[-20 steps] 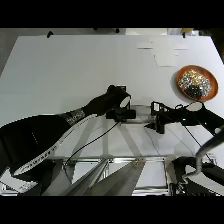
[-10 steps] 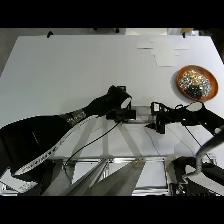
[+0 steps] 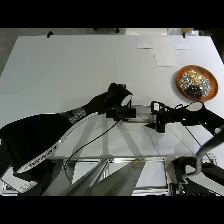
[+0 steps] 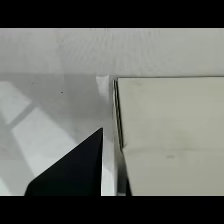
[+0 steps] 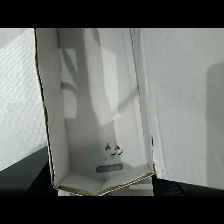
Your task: Fold the box and place the chain.
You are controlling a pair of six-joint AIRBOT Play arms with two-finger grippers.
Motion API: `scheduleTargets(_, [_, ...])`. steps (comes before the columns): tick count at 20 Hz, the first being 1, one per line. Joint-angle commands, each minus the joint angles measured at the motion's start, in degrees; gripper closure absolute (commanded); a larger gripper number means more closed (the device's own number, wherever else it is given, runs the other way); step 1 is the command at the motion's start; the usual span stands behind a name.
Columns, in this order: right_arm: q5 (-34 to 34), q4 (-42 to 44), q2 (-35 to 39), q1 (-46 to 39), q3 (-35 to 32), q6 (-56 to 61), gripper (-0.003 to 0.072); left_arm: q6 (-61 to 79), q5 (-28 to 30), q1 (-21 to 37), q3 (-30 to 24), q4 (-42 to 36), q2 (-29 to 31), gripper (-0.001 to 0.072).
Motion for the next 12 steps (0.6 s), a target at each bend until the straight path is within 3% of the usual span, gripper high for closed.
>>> scheduleTargets(1, [-0.07,-0.04,0.04,0.00,0.00,-0.07,0.0272,2.95,-5.77,0.11,4.02,0.63,-2.23,0.0552])
scheduleTargets(3, [-0.04,-0.04,0.04,0.00,0.00,-0.07,0.0272,3.10,-6.56,0.09,6.34,0.74,-3.37,0.0552])
scheduleTargets(8, [-0.07,-0.04,0.04,0.00,0.00,-0.07,0.0272,2.86,-6.49,0.09,6.34,1.14,-3.96,0.0568])
scheduleTargets(12, [-0.07,-0.04,0.04,0.00,0.00,-0.07,0.0272,2.78,-6.12,-0.48,6.32,0.50,-5.03,0.0707])
